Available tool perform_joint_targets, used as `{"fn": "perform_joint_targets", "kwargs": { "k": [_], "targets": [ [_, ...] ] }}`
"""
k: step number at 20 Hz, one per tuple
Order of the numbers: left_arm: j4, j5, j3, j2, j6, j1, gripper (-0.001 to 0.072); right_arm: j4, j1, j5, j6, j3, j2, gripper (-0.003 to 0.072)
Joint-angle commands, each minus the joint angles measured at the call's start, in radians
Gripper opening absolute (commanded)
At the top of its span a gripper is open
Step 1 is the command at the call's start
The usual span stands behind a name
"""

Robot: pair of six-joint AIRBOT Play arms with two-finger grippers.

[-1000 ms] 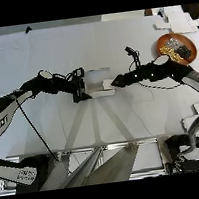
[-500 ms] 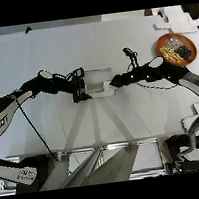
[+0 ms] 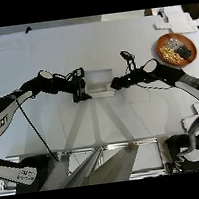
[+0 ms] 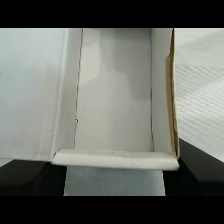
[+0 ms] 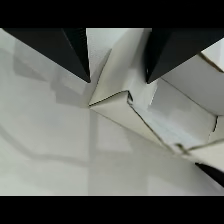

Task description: Fold the box and place the chain.

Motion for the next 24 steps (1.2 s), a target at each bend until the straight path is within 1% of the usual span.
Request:
{"fn": "perform_joint_targets", "kwargs": {
  "k": [1, 6, 7, 10, 12, 14, 18, 22, 24],
  "targets": [
    [0.001, -0.001, 0.0, 0.001, 0.001, 0.001, 0.0209, -0.052, 0.024, -0.055, 0.081, 0.0, 0.0, 0.0355],
    [0.0, -0.002, 0.0, 0.001, 0.001, 0.001, 0.0209, -0.072, 0.047, -0.043, 0.099, 0.009, 0.001, 0.0355],
    [0.0, -0.001, 0.0, 0.001, 0.001, 0.001, 0.0209, -0.121, 0.05, -0.041, 0.159, 0.019, 0.004, 0.0355],
    [0.0, -0.001, 0.0, 0.001, 0.001, 0.001, 0.0209, -0.403, 0.087, -0.006, 0.374, 0.077, 0.006, 0.0355],
    [0.0, -0.001, 0.0, 0.001, 0.001, 0.001, 0.0209, -0.557, 0.123, 0.02, 0.507, 0.116, 0.005, 0.0355],
    [0.0, -0.001, 0.0, 0.001, 0.001, 0.001, 0.0209, -0.634, 0.16, 0.031, 0.6, 0.137, 0.004, 0.0355],
    [0.0, -0.001, 0.0, 0.001, 0.001, 0.001, 0.0209, -0.726, 0.245, 0.029, 0.742, 0.141, 0.002, 0.0355],
    [0.0, -0.001, 0.0, 0.001, 0.001, 0.001, 0.0209, -0.854, 0.298, 0.047, 1.02, 0.151, 0.002, 0.0356],
    [0.0, -0.001, 0.0, 0.001, 0.001, 0.001, 0.0209, -0.927, 0.321, 0.065, 1.108, 0.163, 0.002, 0.0356]
  ]
}}
